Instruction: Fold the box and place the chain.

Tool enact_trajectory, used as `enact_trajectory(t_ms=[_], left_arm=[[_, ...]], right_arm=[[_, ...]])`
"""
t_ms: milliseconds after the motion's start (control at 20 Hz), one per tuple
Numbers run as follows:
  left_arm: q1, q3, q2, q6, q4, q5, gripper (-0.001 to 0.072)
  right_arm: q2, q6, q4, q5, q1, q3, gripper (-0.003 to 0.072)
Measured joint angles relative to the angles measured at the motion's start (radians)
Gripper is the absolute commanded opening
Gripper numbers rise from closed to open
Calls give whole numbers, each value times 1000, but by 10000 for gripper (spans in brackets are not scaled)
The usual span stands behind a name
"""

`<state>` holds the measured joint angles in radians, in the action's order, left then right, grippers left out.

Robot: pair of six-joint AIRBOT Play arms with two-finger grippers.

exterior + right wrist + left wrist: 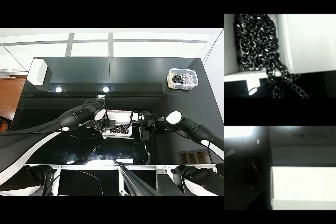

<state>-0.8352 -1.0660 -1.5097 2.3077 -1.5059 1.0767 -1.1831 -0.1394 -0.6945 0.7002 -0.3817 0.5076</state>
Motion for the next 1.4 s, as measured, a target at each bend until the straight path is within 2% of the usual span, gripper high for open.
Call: enact_trajectory(t_ms=[200, 450, 600, 700, 850, 950, 1400], left_arm=[[0, 0, 0, 2, 0, -1, 32], [0, 0, 0, 2, 0, -2, 32], [0, 0, 0, 0, 0, -3, 32], [0, 0, 0, -1, 0, -3, 32], [0, 0, 0, 0, 0, -3, 32], [0, 0, 0, 0, 0, -3, 32], [0, 0, 0, 0, 0, -3, 32]], right_arm=[[92, 197, -109, 42, 24, 30, 41], [279, 560, -220, 277, 122, 183, 42], [336, 742, -148, 422, 148, 312, 43], [352, 807, -37, 473, 154, 364, 43], [358, 865, 106, 515, 142, 401, 43], [354, 892, 142, 525, 125, 410, 43], [347, 974, 97, 518, 101, 420, 43]])
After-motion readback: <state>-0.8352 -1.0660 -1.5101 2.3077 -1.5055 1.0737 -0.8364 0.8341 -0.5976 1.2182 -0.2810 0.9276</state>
